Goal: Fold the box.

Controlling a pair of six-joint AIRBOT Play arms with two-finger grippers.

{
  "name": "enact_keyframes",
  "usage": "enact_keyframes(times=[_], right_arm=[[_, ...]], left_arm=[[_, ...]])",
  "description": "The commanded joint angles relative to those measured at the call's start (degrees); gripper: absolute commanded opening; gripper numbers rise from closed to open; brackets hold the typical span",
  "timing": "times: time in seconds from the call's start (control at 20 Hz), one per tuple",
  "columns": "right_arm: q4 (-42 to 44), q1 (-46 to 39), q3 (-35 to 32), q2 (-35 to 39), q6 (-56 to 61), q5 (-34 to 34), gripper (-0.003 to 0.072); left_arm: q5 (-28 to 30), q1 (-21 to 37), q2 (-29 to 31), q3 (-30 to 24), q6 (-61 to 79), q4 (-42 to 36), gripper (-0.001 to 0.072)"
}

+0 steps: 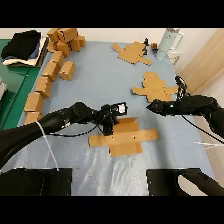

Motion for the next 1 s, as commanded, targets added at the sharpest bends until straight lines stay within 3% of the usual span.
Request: enact_keyframes(times=[0.0,0.5,0.7,0.95], right_arm=[[0.0,0.0,0.0,0.0,0.0,0.1,0.0292],[0.0,0.0,0.0,0.0,0.0,1.7,0.0292],[0.0,0.0,0.0,0.0,0.0,1.7,0.0292],[0.1,0.0,0.0,0.0,0.0,1.7,0.0292]], left_arm=[[8.8,0.0,3.5,0.0,2.7,2.8,0.0012],[9.7,-3.9,0.7,-0.5,3.1,2.8,0.0011],[15.8,-6.5,0.1,-2.3,2.1,2.5,0.0011],[14.4,-6.9,0.1,-3.7,0.0,2.5,0.0011]])
